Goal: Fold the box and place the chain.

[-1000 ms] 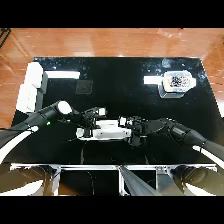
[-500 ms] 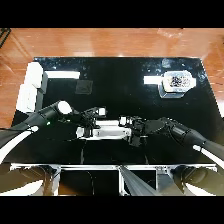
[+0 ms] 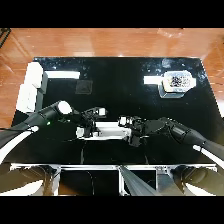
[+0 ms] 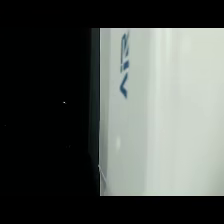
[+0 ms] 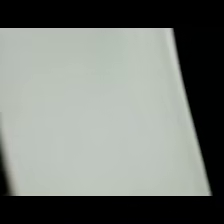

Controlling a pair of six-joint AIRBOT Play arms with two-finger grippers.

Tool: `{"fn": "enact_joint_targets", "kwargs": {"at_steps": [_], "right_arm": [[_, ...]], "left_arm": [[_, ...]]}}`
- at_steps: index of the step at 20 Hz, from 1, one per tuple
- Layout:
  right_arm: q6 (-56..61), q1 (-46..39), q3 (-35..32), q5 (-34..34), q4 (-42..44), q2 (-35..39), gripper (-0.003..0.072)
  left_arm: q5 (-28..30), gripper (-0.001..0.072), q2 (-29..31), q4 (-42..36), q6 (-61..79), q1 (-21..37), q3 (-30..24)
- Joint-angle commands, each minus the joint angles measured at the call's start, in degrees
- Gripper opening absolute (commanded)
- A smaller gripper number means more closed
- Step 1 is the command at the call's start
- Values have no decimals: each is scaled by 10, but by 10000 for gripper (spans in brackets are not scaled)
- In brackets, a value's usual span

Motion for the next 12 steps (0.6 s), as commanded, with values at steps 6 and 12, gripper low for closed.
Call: {"fn": "enact_joint_targets", "kwargs": {"at_steps": [6,12], "right_arm": [[0,0,0,-1,-3,0,338],[0,0,0,-1,-5,0,337]], "left_arm": [[0,633,46,23,-83,26,1],[-121,601,149,97,-378,108,6]]}}
